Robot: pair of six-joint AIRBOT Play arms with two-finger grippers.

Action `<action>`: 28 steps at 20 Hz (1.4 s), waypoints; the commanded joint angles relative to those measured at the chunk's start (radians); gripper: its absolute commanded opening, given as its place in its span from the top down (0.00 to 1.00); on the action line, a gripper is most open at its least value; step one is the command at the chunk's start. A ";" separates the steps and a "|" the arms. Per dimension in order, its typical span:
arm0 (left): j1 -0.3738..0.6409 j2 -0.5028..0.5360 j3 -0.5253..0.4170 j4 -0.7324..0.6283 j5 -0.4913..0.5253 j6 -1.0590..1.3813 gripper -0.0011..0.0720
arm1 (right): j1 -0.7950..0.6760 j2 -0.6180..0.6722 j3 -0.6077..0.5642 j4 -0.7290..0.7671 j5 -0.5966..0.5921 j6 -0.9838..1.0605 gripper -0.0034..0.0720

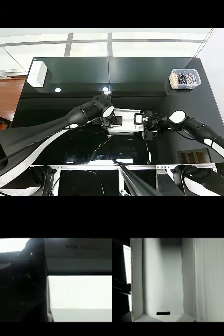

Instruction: Fold the box and place the chain.

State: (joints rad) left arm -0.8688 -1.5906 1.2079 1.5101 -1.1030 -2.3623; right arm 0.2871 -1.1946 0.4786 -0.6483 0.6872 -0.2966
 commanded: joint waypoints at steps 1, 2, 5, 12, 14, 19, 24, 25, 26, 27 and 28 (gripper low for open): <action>-0.001 0.000 0.011 -0.004 0.000 -0.002 0.63 | 0.001 -0.001 -0.001 0.001 0.000 0.000 0.74; -0.001 0.000 0.014 -0.004 -0.001 -0.003 0.40 | 0.001 -0.001 -0.001 0.001 0.000 0.000 0.74; 0.000 0.000 0.015 -0.001 -0.002 -0.011 0.32 | 0.001 -0.001 -0.001 0.001 0.000 0.000 0.74; -0.001 0.000 0.015 0.000 -0.006 -0.027 0.95 | 0.001 -0.001 -0.001 0.001 0.000 0.000 0.74; -0.001 0.000 0.015 0.000 -0.005 -0.025 0.95 | 0.001 0.000 -0.001 0.001 0.000 0.000 0.74; -0.001 0.000 0.015 0.000 -0.006 -0.025 0.95 | 0.002 -0.001 -0.001 0.028 -0.002 0.000 0.74; -0.001 0.000 0.015 0.000 -0.005 -0.025 0.95 | 0.004 -0.001 -0.001 0.116 0.074 0.001 0.74; -0.001 0.000 0.015 0.000 -0.007 -0.025 0.95 | 0.004 -0.001 -0.001 0.116 0.108 0.001 0.74; -0.001 0.000 0.015 0.000 -0.007 -0.025 0.95 | 0.004 -0.001 -0.001 0.117 0.127 0.000 0.74; -0.001 0.000 0.015 0.000 -0.009 -0.025 0.95 | 0.004 -0.001 -0.001 0.116 0.128 0.001 0.74; -0.001 0.000 0.015 0.000 -0.009 -0.025 0.95 | 0.001 -0.001 -0.001 0.111 0.122 0.016 0.57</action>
State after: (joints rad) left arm -0.8700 -1.5913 1.2217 1.5066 -1.1217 -2.3859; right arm 0.2893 -1.1965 0.4770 -0.5564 0.7551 -0.2947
